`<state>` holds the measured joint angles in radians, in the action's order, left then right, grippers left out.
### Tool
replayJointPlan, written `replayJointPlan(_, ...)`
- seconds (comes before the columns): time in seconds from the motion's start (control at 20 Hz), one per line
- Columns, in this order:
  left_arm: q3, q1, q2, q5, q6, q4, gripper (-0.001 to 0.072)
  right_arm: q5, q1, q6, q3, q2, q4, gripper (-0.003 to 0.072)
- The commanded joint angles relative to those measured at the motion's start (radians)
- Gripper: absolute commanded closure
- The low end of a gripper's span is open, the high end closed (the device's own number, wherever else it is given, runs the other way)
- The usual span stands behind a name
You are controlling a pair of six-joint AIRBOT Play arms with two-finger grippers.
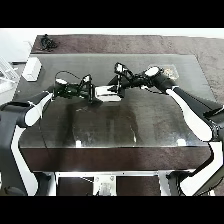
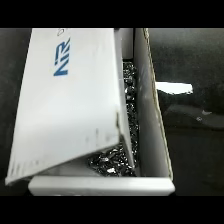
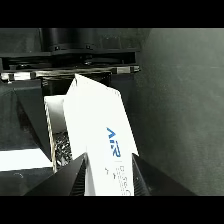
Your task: Fold the box and place the chain.
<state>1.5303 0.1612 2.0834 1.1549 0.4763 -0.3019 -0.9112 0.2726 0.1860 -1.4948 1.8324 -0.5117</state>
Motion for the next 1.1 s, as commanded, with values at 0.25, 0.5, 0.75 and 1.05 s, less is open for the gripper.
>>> replayJointPlan(0.25,0.0,0.001,-0.001,0.009,0.003,-0.005,0.0419,-0.111,0.0,-0.078,0.022,0.019,-0.024,0.0376)
replayJointPlan(0.5,0.0,0.001,-0.001,0.008,0.003,-0.005,0.042,-0.218,-0.009,-0.097,0.031,0.019,-0.013,0.0375)
replayJointPlan(0.75,0.0,0.001,-0.001,0.008,0.003,-0.005,0.042,-0.288,-0.048,-0.161,0.032,0.029,-0.004,0.0376)
replayJointPlan(1.05,0.0,0.001,-0.001,0.008,0.003,-0.005,0.042,-0.338,-0.093,-0.16,0.019,0.028,0.143,0.0379)
